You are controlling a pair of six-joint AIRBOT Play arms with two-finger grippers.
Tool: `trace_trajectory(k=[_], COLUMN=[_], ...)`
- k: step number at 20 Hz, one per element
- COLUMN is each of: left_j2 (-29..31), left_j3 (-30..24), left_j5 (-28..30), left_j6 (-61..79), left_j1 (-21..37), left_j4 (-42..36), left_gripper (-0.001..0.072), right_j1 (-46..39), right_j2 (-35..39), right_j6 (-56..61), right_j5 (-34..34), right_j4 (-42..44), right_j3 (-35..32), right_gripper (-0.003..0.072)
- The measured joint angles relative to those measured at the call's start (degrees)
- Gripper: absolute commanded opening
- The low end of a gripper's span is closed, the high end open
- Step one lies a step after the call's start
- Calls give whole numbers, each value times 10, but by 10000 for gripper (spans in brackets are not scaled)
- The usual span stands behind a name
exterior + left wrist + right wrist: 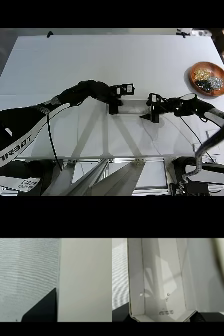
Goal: Fold the box and place the chain.
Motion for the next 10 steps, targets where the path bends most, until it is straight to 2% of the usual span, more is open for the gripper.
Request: trace_trajectory(k=[3,6,10], left_j2=[0,0,0], left_j3=[0,0,0], left_j5=[0,0,0], left_j6=[0,0,0], left_j1=[0,0,0], left_j4=[0,0,0], left_gripper=[14,14,14], right_j1=[0,0,1], right_j2=[0,0,0], right_j6=[0,1,1], right_j5=[12,25,24], right_j4=[2,10,12], right_j3=[3,5,6], right_gripper=[559,652,686])
